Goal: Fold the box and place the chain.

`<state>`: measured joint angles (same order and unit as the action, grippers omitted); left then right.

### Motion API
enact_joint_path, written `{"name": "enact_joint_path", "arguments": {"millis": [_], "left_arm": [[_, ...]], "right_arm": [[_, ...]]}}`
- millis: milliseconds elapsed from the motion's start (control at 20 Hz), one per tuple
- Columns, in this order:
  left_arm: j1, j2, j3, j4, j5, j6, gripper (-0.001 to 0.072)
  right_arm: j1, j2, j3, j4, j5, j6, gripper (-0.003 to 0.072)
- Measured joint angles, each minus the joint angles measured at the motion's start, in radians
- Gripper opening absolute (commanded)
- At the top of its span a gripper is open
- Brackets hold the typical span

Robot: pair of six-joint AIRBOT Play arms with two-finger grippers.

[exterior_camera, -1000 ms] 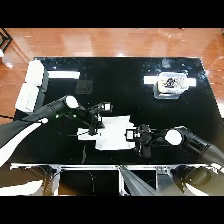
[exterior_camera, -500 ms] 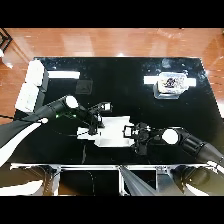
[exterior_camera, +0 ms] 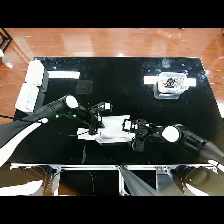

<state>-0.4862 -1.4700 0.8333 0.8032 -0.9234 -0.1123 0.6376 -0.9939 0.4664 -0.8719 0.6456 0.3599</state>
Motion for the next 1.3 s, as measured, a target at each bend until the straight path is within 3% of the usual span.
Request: {"name": "enact_joint_path", "arguments": {"millis": [800, 1300], "left_arm": [[-0.003, 0.027, 0.0, 0.027, -0.003, 0.01, 0.0019], [-0.027, 0.038, 0.0, 0.041, 0.053, 0.092, 0.0019]], "right_arm": [[-0.092, 0.012, 0.038, 0.031, -0.021, -0.109, 0.0697], [-0.095, 0.01, 0.038, 0.128, 0.0, -0.175, 0.0698]]}}
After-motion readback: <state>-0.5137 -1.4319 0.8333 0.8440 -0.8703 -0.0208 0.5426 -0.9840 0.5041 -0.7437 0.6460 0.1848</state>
